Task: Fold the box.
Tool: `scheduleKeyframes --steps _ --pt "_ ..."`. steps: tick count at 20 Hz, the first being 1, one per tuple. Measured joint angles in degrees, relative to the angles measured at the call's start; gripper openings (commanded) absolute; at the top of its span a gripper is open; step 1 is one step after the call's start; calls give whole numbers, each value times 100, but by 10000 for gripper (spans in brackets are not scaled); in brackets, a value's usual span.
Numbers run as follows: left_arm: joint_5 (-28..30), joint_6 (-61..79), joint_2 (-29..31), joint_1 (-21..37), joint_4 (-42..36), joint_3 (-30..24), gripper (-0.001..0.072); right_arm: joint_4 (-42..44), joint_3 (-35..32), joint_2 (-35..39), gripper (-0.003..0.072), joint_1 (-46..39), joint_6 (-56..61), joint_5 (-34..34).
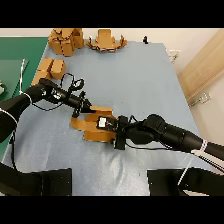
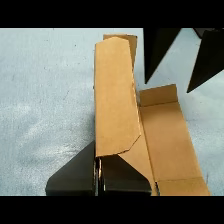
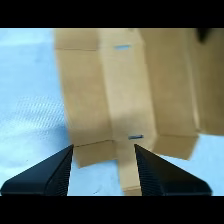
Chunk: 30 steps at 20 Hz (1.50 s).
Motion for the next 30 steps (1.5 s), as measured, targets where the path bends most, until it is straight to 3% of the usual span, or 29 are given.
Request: scheduleKeyframes --steps 5,16,30 --pt "22 -2 0 0 2 0 18 -48 -125 -81 597 308 -46 -96" --pt "37 -13 0 0 2 0 18 -743 -179 -544 596 136 232 798" --pt "-24 -39 0 0 50 0 18 -1467 -114 -138 612 -157 708 940"
